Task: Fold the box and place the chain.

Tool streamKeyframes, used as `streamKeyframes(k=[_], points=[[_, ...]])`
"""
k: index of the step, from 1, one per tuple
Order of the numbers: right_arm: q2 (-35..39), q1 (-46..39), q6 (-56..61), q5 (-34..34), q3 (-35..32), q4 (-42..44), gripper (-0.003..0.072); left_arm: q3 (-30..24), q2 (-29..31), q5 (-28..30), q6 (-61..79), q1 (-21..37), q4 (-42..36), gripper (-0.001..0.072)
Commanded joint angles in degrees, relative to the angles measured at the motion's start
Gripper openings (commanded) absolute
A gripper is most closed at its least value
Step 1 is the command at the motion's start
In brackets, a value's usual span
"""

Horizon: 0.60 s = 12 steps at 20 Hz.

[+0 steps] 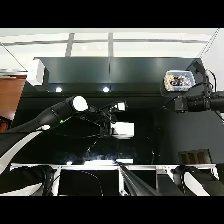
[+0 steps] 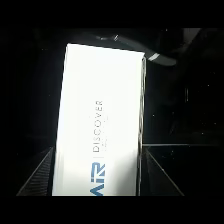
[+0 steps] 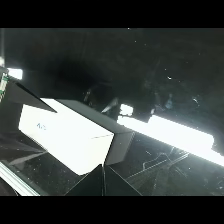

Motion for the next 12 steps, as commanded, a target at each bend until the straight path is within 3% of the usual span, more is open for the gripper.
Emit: streamKeyframes(k=[1,12], points=[[0.0,0.0,0.0,0.0,0.0,0.0,0.0009,0.1,0.1,0.0,-1.0,-1.0,1.9,0.0713],[0.0,0.0,0.0,-0.1,0.0,0.0,0.0009,-0.5,-2.8,8.8,-1.8,-7.3,6.1,0.0713]])
